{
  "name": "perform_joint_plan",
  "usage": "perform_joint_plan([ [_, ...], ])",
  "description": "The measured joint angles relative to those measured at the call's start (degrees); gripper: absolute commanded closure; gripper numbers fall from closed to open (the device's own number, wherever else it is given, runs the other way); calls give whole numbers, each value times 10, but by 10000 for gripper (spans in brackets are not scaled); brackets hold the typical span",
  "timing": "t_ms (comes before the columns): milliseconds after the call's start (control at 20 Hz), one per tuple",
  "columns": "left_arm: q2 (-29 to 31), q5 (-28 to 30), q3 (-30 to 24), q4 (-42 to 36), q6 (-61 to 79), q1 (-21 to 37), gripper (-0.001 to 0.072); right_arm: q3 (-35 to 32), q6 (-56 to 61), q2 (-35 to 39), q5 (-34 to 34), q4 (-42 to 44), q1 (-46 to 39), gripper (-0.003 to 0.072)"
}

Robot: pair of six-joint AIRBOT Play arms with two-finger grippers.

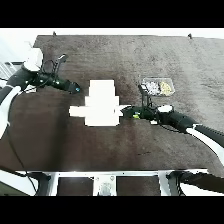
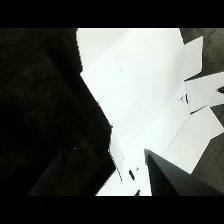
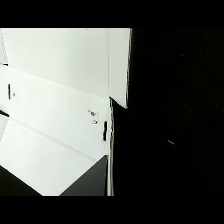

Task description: Fold the box and place the chain.

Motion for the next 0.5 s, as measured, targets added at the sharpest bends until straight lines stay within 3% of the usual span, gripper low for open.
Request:
perform_joint_plan([
  [250,-60,-55,81,30,-38,-7,119,0,1,0,0,1,0,685],
  [500,-90,-56,108,42,-48,-37,119,0,2,0,1,2,0,685],
])
